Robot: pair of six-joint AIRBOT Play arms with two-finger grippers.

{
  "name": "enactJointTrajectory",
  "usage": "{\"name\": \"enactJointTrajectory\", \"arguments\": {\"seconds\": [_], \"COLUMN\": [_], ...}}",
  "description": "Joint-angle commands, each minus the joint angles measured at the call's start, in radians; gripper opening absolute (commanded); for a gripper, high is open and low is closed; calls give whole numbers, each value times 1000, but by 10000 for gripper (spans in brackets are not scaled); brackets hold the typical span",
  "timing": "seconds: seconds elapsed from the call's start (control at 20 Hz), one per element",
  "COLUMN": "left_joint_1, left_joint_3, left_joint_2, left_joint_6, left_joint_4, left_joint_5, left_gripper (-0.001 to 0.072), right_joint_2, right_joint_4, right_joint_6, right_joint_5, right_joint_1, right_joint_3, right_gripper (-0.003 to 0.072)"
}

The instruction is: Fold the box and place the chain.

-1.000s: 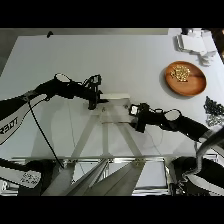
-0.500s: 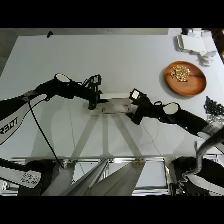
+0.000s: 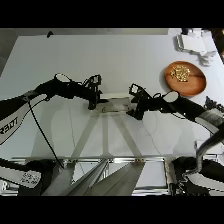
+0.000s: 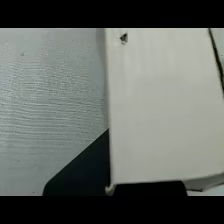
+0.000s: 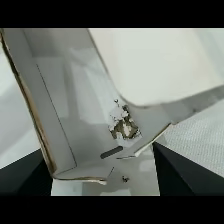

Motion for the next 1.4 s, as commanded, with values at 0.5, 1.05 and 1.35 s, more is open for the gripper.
{"name": "enactJointTrajectory", "arguments": {"seconds": [0.5, 1.05, 1.35], "left_joint_1": [0, 0, 0], "left_joint_3": [0, 0, 0], "left_joint_2": [0, 0, 0], "left_joint_6": [1, 1, 1], "left_joint_4": [0, 0, 0], "left_joint_5": [0, 0, 0], "left_gripper": [8, 8, 8], "right_joint_2": [-179, -230, -229], "right_joint_4": [152, 196, 196], "right_joint_6": [-394, -420, -412], "right_joint_5": [180, 169, 160], "right_joint_1": [-54, -6, -2], "right_joint_3": [93, 94, 94], "right_gripper": [644, 583, 456]}}
